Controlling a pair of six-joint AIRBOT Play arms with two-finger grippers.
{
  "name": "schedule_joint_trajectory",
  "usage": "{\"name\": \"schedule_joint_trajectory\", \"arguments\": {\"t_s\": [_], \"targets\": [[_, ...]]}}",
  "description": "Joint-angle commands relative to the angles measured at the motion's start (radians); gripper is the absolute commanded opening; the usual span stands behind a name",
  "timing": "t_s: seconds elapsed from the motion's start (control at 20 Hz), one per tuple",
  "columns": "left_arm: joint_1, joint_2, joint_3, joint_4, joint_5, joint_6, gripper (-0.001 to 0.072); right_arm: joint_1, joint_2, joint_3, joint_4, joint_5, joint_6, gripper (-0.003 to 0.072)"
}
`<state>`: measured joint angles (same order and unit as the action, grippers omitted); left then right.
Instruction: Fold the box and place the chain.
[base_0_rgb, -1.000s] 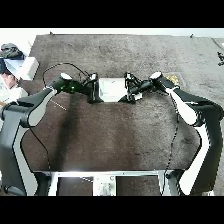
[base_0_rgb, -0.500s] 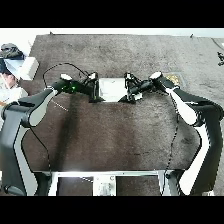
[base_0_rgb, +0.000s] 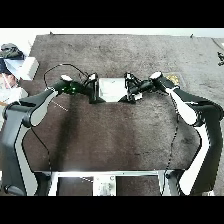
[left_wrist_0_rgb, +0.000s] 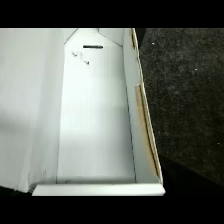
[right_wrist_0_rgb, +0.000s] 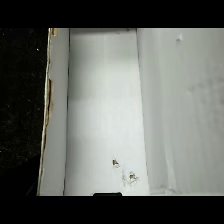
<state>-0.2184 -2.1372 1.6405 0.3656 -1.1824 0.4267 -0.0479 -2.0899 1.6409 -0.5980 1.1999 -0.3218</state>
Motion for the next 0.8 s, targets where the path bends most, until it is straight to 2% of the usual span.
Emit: {"name": "schedule_joint_trajectory", "arguments": {"t_s": [0.0, 0.55, 0.6, 0.65, 0.75], "targets": [[0.001, -0.001, 0.0, -0.011, 0.01, 0.001, 0.0719, 0.001, 0.0, 0.0, 0.0, 0.0, 0.0, 0.0437], [0.001, -0.001, 0.0, -0.006, 0.02, 0.001, 0.0717, 0.001, 0.0, 0.0, 0.0, 0.0, 0.0, 0.0438], [0.001, -0.001, 0.0, -0.006, 0.019, 0.001, 0.0684, 0.001, 0.0, 0.0, 0.0, 0.0, 0.0, 0.0438], [0.001, -0.001, 0.0, -0.003, 0.019, 0.001, 0.0601, 0.001, 0.0, 0.0, 0.0, 0.0, 0.0, 0.0438], [0.001, -0.001, 0.0, 0.018, 0.019, 0.0, 0.0584, 0.001, 0.0, 0.0, 0.0, 0.0, 0.0, 0.0438]]}}
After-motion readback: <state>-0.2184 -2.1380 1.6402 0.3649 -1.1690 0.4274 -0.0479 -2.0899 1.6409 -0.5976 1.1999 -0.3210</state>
